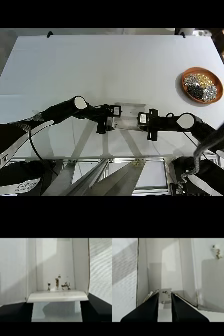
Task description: Fold the box and place the chain.
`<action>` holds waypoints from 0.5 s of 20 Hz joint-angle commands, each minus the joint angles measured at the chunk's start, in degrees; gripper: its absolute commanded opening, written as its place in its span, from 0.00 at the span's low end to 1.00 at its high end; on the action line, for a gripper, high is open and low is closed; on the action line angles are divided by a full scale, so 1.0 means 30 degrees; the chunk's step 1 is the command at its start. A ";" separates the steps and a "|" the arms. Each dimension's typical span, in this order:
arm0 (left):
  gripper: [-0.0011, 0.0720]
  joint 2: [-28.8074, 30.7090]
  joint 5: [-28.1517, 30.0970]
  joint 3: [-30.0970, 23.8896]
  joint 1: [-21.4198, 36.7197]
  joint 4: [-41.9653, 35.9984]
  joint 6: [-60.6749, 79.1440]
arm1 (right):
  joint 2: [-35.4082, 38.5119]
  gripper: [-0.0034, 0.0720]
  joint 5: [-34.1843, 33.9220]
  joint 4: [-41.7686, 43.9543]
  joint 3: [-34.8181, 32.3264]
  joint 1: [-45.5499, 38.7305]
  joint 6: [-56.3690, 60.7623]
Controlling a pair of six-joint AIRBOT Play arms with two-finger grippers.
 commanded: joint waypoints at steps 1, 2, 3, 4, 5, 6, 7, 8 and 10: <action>0.36 -0.0007 0.0015 -0.0007 -0.0015 -0.0022 -0.0015 | -0.1056 0.26 -0.0022 0.0138 0.0000 0.0153 -0.0007; 0.36 -0.0007 0.0015 -0.0007 -0.0015 -0.0022 -0.0015 | -0.1158 0.27 -0.0029 0.0138 0.0000 0.0153 -0.0007; 0.36 -0.0007 0.0015 -0.0007 -0.0015 -0.0022 -0.0015 | -0.1180 0.33 -0.0131 0.0160 0.0000 0.0153 -0.0015; 0.36 -0.0007 0.0015 -0.0007 -0.0015 -0.0022 -0.0015 | -0.1180 0.40 -0.0357 0.0452 0.0000 0.0153 -0.0022; 0.36 -0.0007 0.0015 -0.0007 -0.0007 -0.0022 -0.0015 | -0.1180 0.52 -0.0707 0.0933 0.0000 0.0153 -0.0029; 0.36 -0.0007 0.0015 -0.0007 -0.0015 -0.0022 -0.0015 | -0.1180 0.57 -0.1115 0.1603 0.0000 0.0153 -0.0044; 0.36 -0.0007 0.0015 -0.0007 -0.0015 -0.0022 -0.0015 | -0.1180 0.61 -0.1362 0.2237 0.0000 0.0153 -0.0299; 0.36 -0.0007 0.0015 -0.0007 -0.0015 -0.0022 -0.0015 | -0.1180 0.61 -0.1472 0.2718 0.0000 0.0153 -0.0838; 0.36 -0.0007 0.0015 -0.0007 -0.0015 -0.0022 -0.0015 | -0.1180 0.61 -0.1450 0.3089 0.0000 0.0153 -0.1515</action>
